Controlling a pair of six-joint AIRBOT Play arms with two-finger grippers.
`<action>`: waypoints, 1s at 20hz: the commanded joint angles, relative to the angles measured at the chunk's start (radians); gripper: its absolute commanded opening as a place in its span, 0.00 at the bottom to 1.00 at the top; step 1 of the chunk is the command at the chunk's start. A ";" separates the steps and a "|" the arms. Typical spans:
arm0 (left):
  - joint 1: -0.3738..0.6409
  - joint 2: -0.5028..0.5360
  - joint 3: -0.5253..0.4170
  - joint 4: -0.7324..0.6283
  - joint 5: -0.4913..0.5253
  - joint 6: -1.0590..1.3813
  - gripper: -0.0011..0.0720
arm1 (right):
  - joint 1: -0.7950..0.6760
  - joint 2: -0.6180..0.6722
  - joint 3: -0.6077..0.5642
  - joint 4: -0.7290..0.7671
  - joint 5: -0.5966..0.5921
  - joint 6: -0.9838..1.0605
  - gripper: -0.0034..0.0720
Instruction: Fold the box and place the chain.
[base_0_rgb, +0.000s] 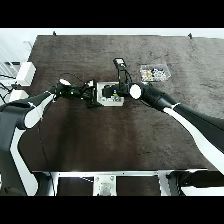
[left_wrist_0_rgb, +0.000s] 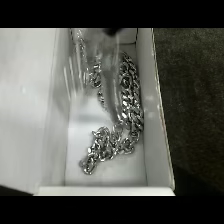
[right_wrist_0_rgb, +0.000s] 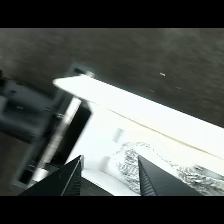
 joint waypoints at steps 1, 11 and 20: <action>0.000 0.000 0.000 0.000 0.000 0.000 0.49 | -0.052 0.049 0.000 -0.051 0.122 -0.010 0.60; 0.000 0.000 0.000 0.000 0.000 0.000 0.49 | -0.458 -0.070 0.003 -0.159 0.003 0.018 0.84; 0.000 0.000 0.000 0.000 0.000 0.000 0.49 | -0.471 -0.374 0.248 0.152 -0.011 -0.145 0.70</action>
